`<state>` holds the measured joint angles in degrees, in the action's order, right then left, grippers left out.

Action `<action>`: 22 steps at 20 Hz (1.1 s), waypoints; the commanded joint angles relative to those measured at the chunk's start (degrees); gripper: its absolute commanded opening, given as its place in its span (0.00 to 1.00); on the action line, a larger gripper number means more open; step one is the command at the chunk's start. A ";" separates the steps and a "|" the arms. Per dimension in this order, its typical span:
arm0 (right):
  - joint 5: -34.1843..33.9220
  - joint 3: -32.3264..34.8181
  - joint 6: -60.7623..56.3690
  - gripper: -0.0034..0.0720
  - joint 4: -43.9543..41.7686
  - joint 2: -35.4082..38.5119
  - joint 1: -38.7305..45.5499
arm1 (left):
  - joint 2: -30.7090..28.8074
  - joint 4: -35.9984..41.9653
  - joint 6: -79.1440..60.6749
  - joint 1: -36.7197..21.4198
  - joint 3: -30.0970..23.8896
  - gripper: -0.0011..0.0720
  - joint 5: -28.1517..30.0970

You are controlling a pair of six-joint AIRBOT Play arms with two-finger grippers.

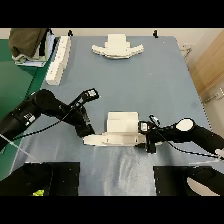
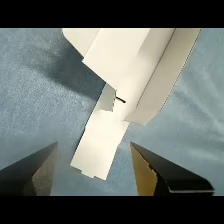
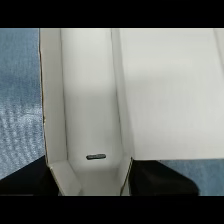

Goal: Fold the box.

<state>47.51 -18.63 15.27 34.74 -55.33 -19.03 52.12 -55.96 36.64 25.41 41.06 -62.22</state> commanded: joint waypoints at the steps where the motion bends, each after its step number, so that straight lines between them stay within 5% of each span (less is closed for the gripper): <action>1: 0.04 0.02 -0.02 0.71 -0.02 0.00 -0.02 | 0.07 0.68 -11.52 -0.20 -1.84 0.97 0.13; 5: 0.04 0.02 0.00 0.71 0.02 0.02 -0.02 | 0.94 10.95 -32.72 -6.97 -8.70 0.97 2.34; 18: 0.04 0.02 -0.02 0.71 -0.02 0.02 -0.02 | 10.73 22.69 -40.30 4.70 -11.96 0.97 11.08; 20: 0.02 0.02 0.00 0.71 -0.02 0.02 -0.02 | 11.50 23.80 -40.30 4.98 -11.93 0.81 11.85; 22: 0.04 0.02 0.00 0.71 -0.02 0.02 -0.02 | 12.46 24.06 -40.26 4.98 -11.93 0.81 12.44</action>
<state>47.57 -18.63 15.33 34.79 -55.33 -19.00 63.26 -33.63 -3.42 29.89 29.17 -51.16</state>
